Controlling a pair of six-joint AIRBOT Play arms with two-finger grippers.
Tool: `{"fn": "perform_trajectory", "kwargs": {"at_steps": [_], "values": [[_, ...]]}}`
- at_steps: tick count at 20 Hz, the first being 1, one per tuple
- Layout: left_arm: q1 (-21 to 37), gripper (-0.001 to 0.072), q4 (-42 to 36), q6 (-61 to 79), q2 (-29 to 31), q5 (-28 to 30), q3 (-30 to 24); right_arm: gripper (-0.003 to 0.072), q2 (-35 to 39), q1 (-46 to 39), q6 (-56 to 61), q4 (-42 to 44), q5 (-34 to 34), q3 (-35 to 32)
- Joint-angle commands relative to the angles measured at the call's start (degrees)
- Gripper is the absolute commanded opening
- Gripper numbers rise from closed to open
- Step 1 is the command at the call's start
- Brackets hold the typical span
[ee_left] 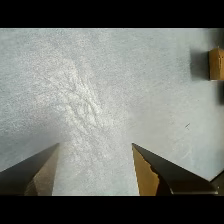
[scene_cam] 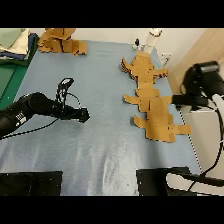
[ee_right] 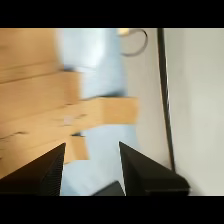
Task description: Fold the box.
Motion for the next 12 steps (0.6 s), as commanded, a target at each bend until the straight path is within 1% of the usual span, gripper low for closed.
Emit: {"fn": "perform_trajectory", "kwargs": {"at_steps": [1, 3, 4, 8, 12], "values": [[-0.02, 0.0685, 0.0, -0.09, -0.04, 0.17, 0.07, 0.0512, -0.02, -18.25, -10.01, 10.34, 1.49, -1.51], [-0.02, 0.0685, -0.33, -0.15, -0.04, 0.13, 0.07, 0.0525, -0.26, -25.35, -18.88, 21.75, 5.6, -3.02], [-0.02, 0.0685, -0.48, -0.35, -0.04, 0.11, 0.07, 0.0525, -0.83, -27.63, -21.2, 24.33, 6.84, -3.5], [1.01, 0.0685, -5.7, -0.31, -0.04, -1.01, 0.07, 0.0525, -6.01, -33.97, -24.33, 25.66, 9.09, -3.85], [2.58, 0.0686, -9.75, -0.28, -0.04, -3.82, 0.07, 0.0525, -12.33, -34.99, -28.06, 26.58, 10.01, -3.85]]}}
